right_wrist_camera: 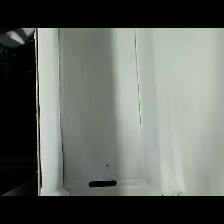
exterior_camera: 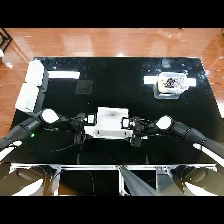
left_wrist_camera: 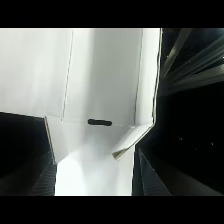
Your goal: Fold the box and place the chain.
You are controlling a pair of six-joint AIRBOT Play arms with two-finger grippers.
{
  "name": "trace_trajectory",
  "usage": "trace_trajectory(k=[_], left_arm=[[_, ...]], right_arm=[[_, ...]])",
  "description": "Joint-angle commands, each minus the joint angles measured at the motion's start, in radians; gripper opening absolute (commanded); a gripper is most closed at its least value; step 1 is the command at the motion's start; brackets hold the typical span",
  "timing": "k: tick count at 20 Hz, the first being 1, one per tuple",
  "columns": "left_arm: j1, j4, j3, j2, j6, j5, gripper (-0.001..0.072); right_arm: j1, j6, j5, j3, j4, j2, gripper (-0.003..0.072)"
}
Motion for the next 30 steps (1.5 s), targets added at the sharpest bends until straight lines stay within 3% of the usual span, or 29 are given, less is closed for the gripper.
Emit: trace_trajectory(k=[1,4,5,8,10,14,16,22,24,30], left_arm=[[0.000,-0.014,0.001,-0.010,0.035,0.005,0.0590],[0.000,-0.016,0.001,-0.010,0.035,0.005,0.0588],[0.000,-0.019,0.001,-0.010,0.035,0.005,0.0540],[0.000,-0.019,0.001,-0.010,0.035,0.005,0.0523],[0.000,-0.022,0.001,-0.010,0.035,0.005,0.0432],[0.000,-0.042,0.001,-0.010,0.035,0.012,0.0427],[0.000,-0.052,0.001,-0.010,0.032,0.010,0.0368],[-0.001,-0.056,0.001,-0.010,0.028,-0.013,0.0348],[-0.001,-0.084,0.001,-0.010,0.029,-0.023,0.0248],[-0.007,-0.145,0.001,-0.026,0.029,-0.014,0.0242]], right_arm=[[0.000,0.000,0.000,0.000,0.000,0.000,0.0236],[0.000,0.000,0.000,0.000,0.000,0.000,0.0236],[0.000,0.000,0.000,0.000,0.000,0.000,0.0236],[0.000,0.000,0.000,0.000,0.000,0.000,0.0236],[0.000,0.000,0.000,0.000,0.000,0.000,0.0236],[0.000,0.000,0.000,0.000,0.000,0.000,0.0236],[0.000,0.000,0.000,0.000,0.000,0.000,0.0236],[0.000,0.000,0.000,0.000,0.000,0.000,0.0236],[0.000,0.000,0.000,0.000,0.000,0.000,0.0236],[0.000,0.000,0.000,0.000,0.000,0.000,0.0236]])
